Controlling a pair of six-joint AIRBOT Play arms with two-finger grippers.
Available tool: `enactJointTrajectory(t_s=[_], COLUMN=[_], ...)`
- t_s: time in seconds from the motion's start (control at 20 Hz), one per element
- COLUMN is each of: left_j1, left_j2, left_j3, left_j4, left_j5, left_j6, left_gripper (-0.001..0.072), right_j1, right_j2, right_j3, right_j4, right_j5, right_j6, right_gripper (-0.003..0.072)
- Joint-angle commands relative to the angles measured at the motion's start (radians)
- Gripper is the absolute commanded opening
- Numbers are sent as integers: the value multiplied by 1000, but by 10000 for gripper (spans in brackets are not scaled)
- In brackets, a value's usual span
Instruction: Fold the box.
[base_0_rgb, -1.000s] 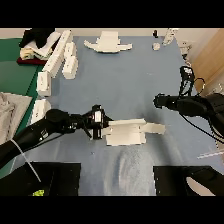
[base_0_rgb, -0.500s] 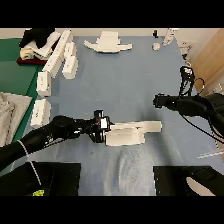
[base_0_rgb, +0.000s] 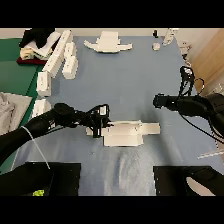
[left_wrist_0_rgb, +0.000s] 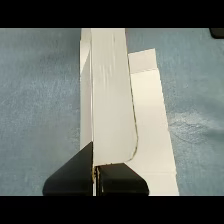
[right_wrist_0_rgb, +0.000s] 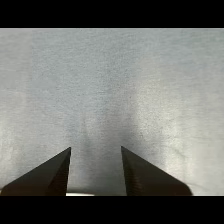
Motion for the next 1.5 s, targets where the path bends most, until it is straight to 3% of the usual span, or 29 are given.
enactJointTrajectory(t_s=[0.0, 0.6, 1.1, 1.15, 1.25, 1.3, 1.45], left_j1=[63, 74, 72, 72, 72, 72, 72], left_j2=[-25, -119, -120, -120, -120, -120, -120], left_j3=[64, 74, 67, 67, 67, 67, 67], left_j4=[35, 80, 132, 132, 131, 131, 131], left_j5=[-135, -182, -232, -233, -233, -233, -233], left_j6=[-46, -179, -179, -179, -179, -179, -179], left_gripper=[12, 13, 13, 13, 13, 13, 13], right_j1=[0, 0, 0, 1, 2, 8, 77], right_j2=[1, -23, -22, -22, -22, -22, -14], right_j3=[-1, -1, 0, 0, 0, 0, -2], right_j4=[1, 6, 79, 116, 206, 240, 262], right_j5=[0, 0, -42, -72, -171, -229, -366], right_j6=[0, 0, -6, -32, -119, -169, -241], right_gripper=[489, 489, 470, 370, 76, 2, 1])
